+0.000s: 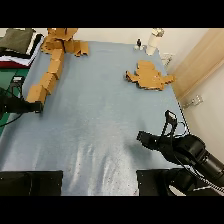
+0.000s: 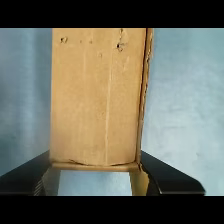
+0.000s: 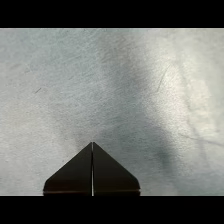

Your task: Fold the box.

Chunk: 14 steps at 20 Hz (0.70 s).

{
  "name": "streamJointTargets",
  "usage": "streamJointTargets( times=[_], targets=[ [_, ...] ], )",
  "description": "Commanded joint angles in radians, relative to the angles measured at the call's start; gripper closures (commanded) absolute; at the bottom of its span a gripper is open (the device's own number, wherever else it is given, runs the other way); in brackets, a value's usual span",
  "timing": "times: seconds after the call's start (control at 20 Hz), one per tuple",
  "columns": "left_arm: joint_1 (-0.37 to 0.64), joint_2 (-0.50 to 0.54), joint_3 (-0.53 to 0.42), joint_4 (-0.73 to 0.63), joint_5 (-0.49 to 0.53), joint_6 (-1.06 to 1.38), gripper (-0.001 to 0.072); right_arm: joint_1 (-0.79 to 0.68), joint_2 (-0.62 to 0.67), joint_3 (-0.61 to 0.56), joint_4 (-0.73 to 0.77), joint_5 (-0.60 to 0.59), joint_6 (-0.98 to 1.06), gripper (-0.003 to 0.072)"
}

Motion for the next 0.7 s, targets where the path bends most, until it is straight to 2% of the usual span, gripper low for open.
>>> streamJointTargets(
  times=[0.0,0.2,0.4,0.45,0.5,0.65],
  targets=[
    [0.025,-0.047,0.042,-0.003,-0.071,0.016,0.0286,0.000,0.000,0.001,-0.004,0.027,0.000,0.0686],
    [0.000,-0.130,0.091,-0.003,-0.075,0.016,0.0286,0.000,0.000,0.001,-0.004,0.035,0.001,0.0686],
    [0.000,-0.139,0.091,0.006,-0.047,0.016,0.0284,0.000,0.000,0.001,-0.004,0.035,0.001,0.0686],
    [0.000,-0.139,0.091,0.009,-0.027,0.016,0.0224,0.000,0.000,0.001,-0.004,0.035,0.001,0.0686],
    [0.000,-0.139,0.090,0.008,-0.015,0.014,0.0008,0.000,0.000,0.001,-0.004,0.035,0.000,0.0686],
    [0.002,-0.139,0.091,0.009,0.000,0.014,0.0008,0.000,0.000,0.001,-0.003,0.035,0.000,0.0686]
  ],
)
